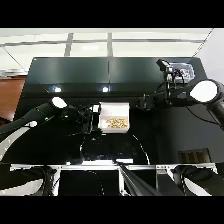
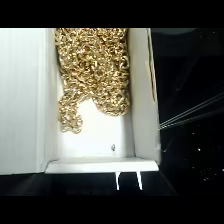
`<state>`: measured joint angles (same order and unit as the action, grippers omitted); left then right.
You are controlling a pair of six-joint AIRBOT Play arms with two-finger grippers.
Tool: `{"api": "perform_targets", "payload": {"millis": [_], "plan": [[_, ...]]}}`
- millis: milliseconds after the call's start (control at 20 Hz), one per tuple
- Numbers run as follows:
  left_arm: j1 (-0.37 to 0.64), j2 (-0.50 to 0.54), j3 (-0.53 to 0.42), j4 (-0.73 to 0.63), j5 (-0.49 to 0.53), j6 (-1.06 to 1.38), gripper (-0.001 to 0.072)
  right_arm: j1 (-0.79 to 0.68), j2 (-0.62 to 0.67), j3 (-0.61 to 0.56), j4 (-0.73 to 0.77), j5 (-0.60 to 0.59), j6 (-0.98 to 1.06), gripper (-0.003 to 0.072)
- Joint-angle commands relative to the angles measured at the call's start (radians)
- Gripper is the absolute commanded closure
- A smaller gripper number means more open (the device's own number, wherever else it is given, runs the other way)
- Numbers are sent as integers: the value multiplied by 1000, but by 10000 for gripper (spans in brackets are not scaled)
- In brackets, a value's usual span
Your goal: Fold the box and place the chain.
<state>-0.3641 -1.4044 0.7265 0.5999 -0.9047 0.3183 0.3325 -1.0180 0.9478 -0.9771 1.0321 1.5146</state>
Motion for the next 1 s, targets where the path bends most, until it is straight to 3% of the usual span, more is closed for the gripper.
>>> {"api": "perform_targets", "payload": {"millis": [0,150,250,400,550,700,950], "plan": [[-8,-1,1,2,32,-20,176,17,-6,-21,-26,-150,-2,5],[-10,-1,1,1,34,-20,183,31,-79,-26,-8,-386,-8,-23],[-10,-1,1,1,34,-20,183,31,-170,-26,47,-446,-44,-19],[-10,-1,1,1,38,-19,183,63,-249,-26,155,-290,-416,-19],[-10,-1,1,1,37,-19,183,66,-208,-18,152,-125,-793,-19],[-10,-1,1,1,35,-19,183,76,-190,-20,154,-20,-1008,-19],[-11,-1,1,1,30,-19,183,143,-192,-59,153,-48,-1190,-18]]}}
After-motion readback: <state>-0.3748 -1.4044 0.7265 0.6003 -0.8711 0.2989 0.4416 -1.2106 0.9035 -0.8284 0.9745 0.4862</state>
